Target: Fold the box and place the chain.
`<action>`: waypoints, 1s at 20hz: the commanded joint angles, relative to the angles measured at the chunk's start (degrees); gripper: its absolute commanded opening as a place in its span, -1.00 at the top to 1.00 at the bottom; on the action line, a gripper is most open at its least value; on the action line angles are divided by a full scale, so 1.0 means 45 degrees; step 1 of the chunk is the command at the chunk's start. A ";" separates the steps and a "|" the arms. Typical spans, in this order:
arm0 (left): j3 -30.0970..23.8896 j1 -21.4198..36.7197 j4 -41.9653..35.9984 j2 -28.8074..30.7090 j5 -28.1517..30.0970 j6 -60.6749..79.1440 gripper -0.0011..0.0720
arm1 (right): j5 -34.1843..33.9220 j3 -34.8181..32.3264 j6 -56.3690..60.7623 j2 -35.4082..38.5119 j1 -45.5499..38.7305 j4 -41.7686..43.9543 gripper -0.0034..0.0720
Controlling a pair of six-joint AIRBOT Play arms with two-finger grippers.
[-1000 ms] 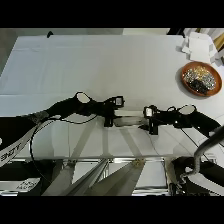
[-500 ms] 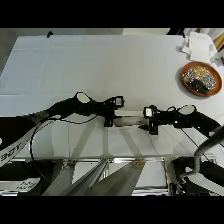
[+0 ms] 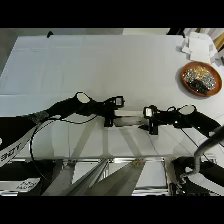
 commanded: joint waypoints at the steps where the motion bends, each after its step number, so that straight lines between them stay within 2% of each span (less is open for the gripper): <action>1: 0.0000 -0.0005 0.0010 0.0044 -0.0073 0.0000 0.86 | 0.0005 0.0010 0.0005 -0.0005 0.0010 0.0005 -0.15; 2: -0.0005 0.0010 0.0034 0.0083 -0.0068 -0.0005 0.40 | 0.0005 0.0010 0.0005 -0.0010 0.0010 0.0000 -0.15; 3: 0.0000 0.0029 0.0000 0.0180 -0.0034 -0.0005 -0.23 | 0.0005 0.0010 0.0005 -0.0005 0.0010 0.0005 -0.15; 4: 0.0000 0.0029 0.0010 0.0311 0.0102 -0.0005 -0.49 | 0.0005 0.0010 0.0005 -0.0005 0.0010 0.0000 -0.15; 6: 0.0000 0.0141 0.0272 0.0738 0.0102 -0.0010 -0.49 | 0.0010 0.0010 0.0005 -0.0005 0.0010 0.0000 -0.15; 8: -0.0005 0.0423 0.1399 0.1355 0.0063 -0.0146 -0.49 | 0.0010 0.0010 0.0005 -0.0005 0.0010 0.0005 -0.15; 10: 0.0000 0.0869 0.2720 0.2089 -0.0073 -0.1593 -0.49 | 0.0010 0.0010 0.0005 -0.0005 0.0010 0.0000 -0.15; 13: 0.0000 0.1530 0.4760 0.3211 -0.1472 -0.3638 -0.48 | 0.0005 0.0010 0.0005 -0.0005 0.0010 0.0000 -0.15; 14: -0.0005 0.1695 0.5367 0.3599 -0.2098 -0.4167 -0.47 | 0.0010 0.0010 0.0000 -0.0005 0.0010 0.0005 -0.15; 15: 0.0000 0.1783 0.5799 0.3944 -0.2618 -0.4702 -0.34 | 0.0010 0.0010 0.0005 -0.0005 0.0010 0.0000 -0.15; 16: -0.0005 0.1778 0.6207 0.4303 -0.3089 -0.5323 -0.10 | 0.0010 0.0010 0.0005 -0.0005 0.0010 0.0000 -0.15; 18: -0.0005 0.1729 0.6173 0.4765 -0.4138 -0.6829 0.95 | 0.0010 0.0010 0.0000 -0.0005 0.0010 0.0000 -0.15; 20: -0.0005 0.1622 0.5411 0.4760 -0.5275 -0.8238 0.96 | 0.0005 0.0010 0.0005 -0.0005 0.0010 0.0000 -0.15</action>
